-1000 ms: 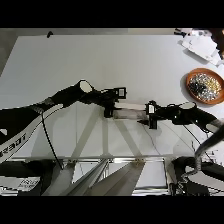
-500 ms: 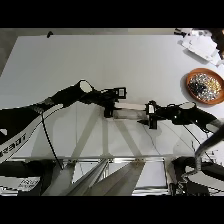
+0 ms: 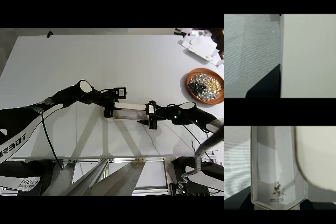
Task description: Fold the box and place the chain.
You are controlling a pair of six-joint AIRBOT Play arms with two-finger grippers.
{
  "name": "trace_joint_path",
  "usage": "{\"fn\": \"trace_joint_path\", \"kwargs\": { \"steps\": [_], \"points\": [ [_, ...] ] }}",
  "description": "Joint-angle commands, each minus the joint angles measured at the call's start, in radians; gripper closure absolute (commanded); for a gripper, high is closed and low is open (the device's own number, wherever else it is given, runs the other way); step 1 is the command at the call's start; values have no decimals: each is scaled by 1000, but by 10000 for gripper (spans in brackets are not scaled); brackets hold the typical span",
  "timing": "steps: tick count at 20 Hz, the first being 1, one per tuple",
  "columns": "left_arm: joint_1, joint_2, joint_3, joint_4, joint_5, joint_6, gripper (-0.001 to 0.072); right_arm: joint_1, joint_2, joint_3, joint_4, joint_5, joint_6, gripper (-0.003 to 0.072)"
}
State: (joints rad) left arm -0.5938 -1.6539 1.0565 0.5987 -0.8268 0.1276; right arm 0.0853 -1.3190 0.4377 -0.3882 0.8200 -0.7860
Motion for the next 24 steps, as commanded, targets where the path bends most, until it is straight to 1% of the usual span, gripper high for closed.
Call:
{"fn": "trace_joint_path", "kwargs": {
  "steps": [1,10,11,12,13,14,17,19,21,23,24],
  "points": [
    [0,-1,0,0,0,0,699,1,0,0,0,2,0,267],
    [0,-1,0,0,3,3,700,1,0,0,0,2,0,267],
    [2,0,0,0,3,2,689,1,0,0,0,2,0,267],
    [3,3,0,2,-2,-2,583,1,0,0,0,2,0,267],
    [5,11,0,1,-16,-6,395,1,0,0,0,2,0,267],
    [6,22,0,1,-23,-21,275,1,0,0,0,2,0,267],
    [22,74,0,16,-37,-51,246,1,0,0,0,3,0,267],
    [37,121,0,66,-65,-91,246,1,0,0,0,3,0,267],
    [61,177,0,187,-112,-200,243,1,0,0,0,3,0,267],
    [85,240,0,340,-195,-338,174,1,0,0,0,3,0,267],
    [97,270,0,412,-241,-409,175,1,0,0,0,3,0,267]
  ]
}}
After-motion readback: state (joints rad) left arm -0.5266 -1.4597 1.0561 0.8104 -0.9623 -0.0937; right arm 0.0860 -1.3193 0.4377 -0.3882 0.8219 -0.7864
